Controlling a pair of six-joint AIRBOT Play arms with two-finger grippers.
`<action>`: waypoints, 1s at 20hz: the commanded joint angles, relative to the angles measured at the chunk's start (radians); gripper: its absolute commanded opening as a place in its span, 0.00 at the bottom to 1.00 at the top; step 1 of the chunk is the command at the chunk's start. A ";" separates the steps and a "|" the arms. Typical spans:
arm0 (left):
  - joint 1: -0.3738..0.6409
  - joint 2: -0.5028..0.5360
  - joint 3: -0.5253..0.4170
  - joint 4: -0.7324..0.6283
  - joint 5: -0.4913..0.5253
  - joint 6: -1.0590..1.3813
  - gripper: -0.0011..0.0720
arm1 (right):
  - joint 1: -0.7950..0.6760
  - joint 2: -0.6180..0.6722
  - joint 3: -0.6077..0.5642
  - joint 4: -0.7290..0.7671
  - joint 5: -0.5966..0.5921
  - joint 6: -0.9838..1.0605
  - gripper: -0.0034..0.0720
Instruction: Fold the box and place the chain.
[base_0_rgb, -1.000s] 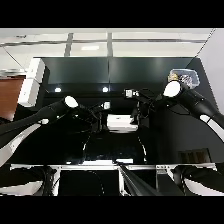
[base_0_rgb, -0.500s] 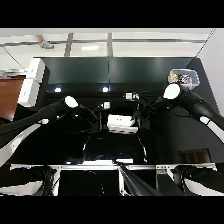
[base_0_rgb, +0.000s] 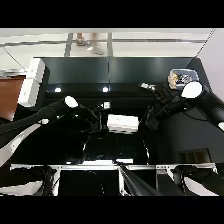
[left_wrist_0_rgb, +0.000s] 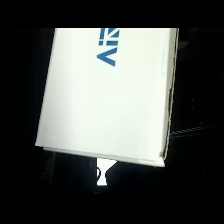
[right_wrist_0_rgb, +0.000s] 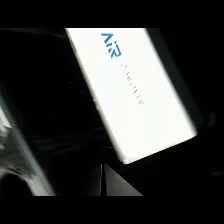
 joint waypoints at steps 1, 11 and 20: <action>0.000 0.000 0.001 -0.001 0.000 0.001 0.46 | -0.062 0.008 -0.158 0.378 -0.017 0.147 0.05; 0.000 0.000 0.001 -0.007 -0.001 0.001 0.46 | 0.056 0.000 -0.314 0.525 -0.448 0.341 0.05; 0.000 0.000 0.001 -0.007 -0.001 0.001 0.46 | 0.079 -0.011 -0.314 0.328 -0.492 0.443 0.05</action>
